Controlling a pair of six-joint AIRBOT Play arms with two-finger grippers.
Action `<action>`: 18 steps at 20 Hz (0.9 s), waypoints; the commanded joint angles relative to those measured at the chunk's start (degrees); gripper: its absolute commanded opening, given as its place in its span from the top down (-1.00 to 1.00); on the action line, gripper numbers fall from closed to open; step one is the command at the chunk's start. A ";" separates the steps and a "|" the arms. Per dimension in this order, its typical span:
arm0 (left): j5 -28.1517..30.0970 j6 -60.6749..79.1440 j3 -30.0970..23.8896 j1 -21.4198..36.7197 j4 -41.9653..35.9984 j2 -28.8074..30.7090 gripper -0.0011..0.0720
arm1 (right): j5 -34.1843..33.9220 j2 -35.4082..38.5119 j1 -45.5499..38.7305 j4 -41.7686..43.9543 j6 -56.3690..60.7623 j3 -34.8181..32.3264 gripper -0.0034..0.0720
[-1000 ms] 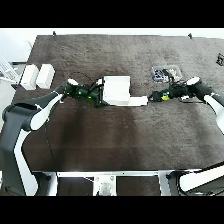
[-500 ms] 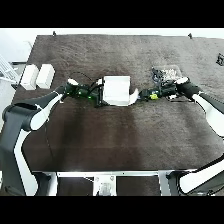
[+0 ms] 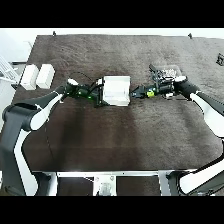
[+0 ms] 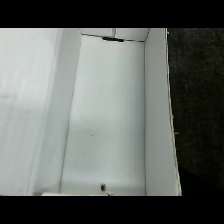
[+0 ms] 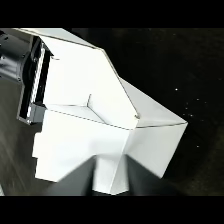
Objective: Fold the box and place the chain.
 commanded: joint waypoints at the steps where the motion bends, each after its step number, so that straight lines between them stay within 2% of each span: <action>1: -0.35 0.02 0.00 0.04 0.02 0.00 0.04 | 0.17 0.04 0.31 -0.46 -0.50 0.07 0.04; 2: -0.37 0.02 0.00 0.04 0.02 0.00 0.04 | 0.13 0.04 0.42 -1.31 -0.50 0.07 0.04; 4: -0.37 0.02 0.00 0.04 0.02 0.00 0.04 | -0.02 0.02 0.46 -2.14 -0.48 0.07 -0.13; 10: -0.42 0.02 0.00 0.04 0.02 0.00 0.04 | -0.02 0.04 2.03 -2.27 0.17 0.92 -0.13; 15: -0.42 0.00 0.00 0.04 0.02 0.00 0.04 | -0.26 0.04 4.70 -13.44 9.88 4.37 -0.13; 18: -0.42 -1.97 0.00 0.04 0.02 0.00 0.04 | -2.03 0.04 5.99 -15.50 12.33 6.95 -0.13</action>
